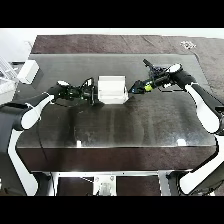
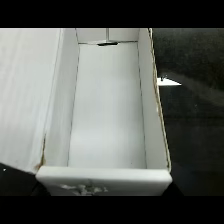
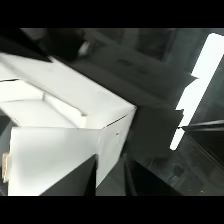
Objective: Fold the box and place the chain.
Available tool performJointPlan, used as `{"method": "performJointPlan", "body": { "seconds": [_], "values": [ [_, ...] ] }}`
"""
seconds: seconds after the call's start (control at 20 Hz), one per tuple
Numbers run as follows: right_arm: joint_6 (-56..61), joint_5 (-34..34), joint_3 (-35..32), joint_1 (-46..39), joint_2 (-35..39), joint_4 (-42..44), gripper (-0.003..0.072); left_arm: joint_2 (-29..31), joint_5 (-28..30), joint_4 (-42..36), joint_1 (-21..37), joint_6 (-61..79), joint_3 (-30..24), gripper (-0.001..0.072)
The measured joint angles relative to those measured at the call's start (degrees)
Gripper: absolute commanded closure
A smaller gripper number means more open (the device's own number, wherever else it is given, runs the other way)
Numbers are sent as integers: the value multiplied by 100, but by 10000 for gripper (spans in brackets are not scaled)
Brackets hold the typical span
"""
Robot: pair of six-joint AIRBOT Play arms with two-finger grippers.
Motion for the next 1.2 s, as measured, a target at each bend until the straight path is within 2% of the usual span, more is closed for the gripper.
{"method": "performJointPlan", "body": {
  "seconds": [0.1, 0.2, 0.35, 0.4, 0.45, 1.2],
  "values": [
    [20, 0, 13, 0, 9, -2, 457, 0, 0, 0, 0, 0, 0, 185],
    [20, 17, 17, 17, 11, 20, 400, 0, 0, 0, 0, 0, 0, 186],
    [24, 22, 24, 59, 11, 22, 381, 0, 2, 0, -2, 0, 0, 185],
    [26, 24, 24, 83, 11, 24, 355, 0, 2, 0, 0, 0, 0, 186],
    [28, 24, 24, 111, 11, 28, 298, 0, 2, 0, 0, 0, 0, 186],
    [111, -2, 76, 387, 11, -2, 295, 0, 2, 0, -2, 2, 0, 185]
  ]
}}
